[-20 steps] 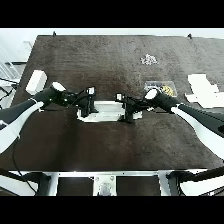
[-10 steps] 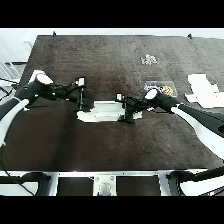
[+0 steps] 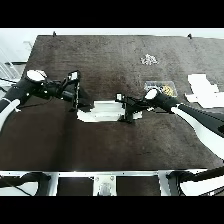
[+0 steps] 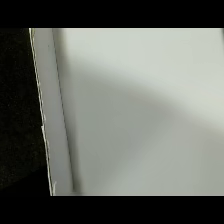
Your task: Fold the box and place the chain.
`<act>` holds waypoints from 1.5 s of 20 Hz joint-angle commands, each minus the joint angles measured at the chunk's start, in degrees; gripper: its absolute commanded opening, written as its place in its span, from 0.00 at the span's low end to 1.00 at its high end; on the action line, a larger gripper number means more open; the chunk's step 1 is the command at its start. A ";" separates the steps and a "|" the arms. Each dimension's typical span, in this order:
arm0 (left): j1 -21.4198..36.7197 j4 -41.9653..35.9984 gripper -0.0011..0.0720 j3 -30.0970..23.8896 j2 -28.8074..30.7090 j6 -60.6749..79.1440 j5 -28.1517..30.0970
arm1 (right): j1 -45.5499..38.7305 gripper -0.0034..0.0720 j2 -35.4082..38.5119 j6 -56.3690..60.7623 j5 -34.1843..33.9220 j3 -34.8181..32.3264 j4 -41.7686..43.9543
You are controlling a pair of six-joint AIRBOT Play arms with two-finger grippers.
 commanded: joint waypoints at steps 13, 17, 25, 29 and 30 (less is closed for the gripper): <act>-13.27 -1.05 0.04 -5.90 -0.72 -10.80 19.30 | 0.04 0.81 -0.04 0.00 0.02 -0.02 0.00; -13.25 -3.34 0.04 -5.53 -1.53 -10.43 26.29 | 0.04 0.81 -0.04 0.00 0.02 -0.02 0.00; -13.25 -6.45 0.04 -3.85 -3.69 -10.36 33.57 | 0.04 0.81 -0.04 0.00 0.02 -0.02 0.00; -13.25 -6.36 0.04 -3.58 -6.51 -12.72 33.99 | 0.04 0.81 -0.04 0.00 0.02 -0.02 0.00; -13.25 -6.34 0.04 -3.58 -6.99 -13.49 34.03 | 0.04 0.81 -0.04 0.00 0.02 -0.02 0.00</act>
